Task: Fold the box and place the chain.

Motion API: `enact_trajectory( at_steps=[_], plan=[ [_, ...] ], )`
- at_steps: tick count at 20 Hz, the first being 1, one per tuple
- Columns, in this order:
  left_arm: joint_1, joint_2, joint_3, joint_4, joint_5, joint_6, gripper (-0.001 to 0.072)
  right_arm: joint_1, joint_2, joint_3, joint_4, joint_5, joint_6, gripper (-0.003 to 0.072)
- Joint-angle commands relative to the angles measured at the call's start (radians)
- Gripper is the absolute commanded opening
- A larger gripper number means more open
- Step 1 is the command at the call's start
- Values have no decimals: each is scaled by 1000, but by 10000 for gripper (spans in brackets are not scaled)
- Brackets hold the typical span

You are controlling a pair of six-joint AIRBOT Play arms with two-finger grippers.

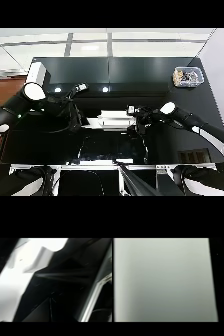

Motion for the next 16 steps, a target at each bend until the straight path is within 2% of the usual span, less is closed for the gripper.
enact_trajectory(
  at_steps=[1,4,6,10,13,16],
  plan=[
    [-39,-10,-78,-248,106,-55,28,0,0,1,1,2,0,189],
    [-90,-26,-92,-320,374,-3,27,0,0,1,1,2,0,189],
    [-112,-48,-92,-373,516,15,28,0,0,1,1,2,0,189],
    [-123,-117,-63,-415,658,142,28,0,0,1,1,2,0,189],
    [-122,-192,-40,-378,677,159,28,0,0,1,1,2,0,189],
    [-122,-284,-21,-354,556,158,27,0,0,1,1,2,0,189]
  ],
)
